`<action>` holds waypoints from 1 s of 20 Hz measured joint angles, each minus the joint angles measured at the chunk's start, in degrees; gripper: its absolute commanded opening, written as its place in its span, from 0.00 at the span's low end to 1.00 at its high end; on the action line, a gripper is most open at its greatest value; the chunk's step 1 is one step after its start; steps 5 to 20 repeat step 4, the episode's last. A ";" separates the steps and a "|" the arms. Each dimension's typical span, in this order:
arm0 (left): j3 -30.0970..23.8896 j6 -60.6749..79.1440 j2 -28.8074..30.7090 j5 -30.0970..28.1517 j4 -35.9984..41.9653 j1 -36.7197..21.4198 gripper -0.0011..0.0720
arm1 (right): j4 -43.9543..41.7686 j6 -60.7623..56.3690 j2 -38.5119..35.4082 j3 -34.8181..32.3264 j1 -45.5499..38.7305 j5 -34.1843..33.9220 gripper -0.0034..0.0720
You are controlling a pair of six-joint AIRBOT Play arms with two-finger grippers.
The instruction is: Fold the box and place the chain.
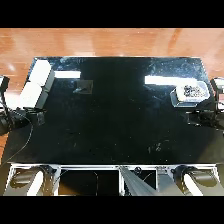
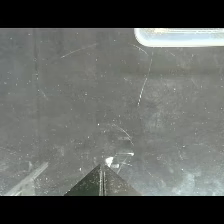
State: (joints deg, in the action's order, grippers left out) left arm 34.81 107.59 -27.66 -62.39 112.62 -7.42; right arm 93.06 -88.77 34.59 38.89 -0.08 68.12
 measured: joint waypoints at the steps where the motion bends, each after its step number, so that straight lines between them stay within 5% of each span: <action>1: -0.02 -0.02 0.07 0.00 -0.07 -0.02 0.04 | 0.02 0.00 0.00 -0.02 0.00 -0.04 0.10; 20: -0.07 -0.02 0.09 0.00 -0.09 -0.02 0.04 | 0.00 0.00 0.00 -0.07 0.00 -0.20 0.10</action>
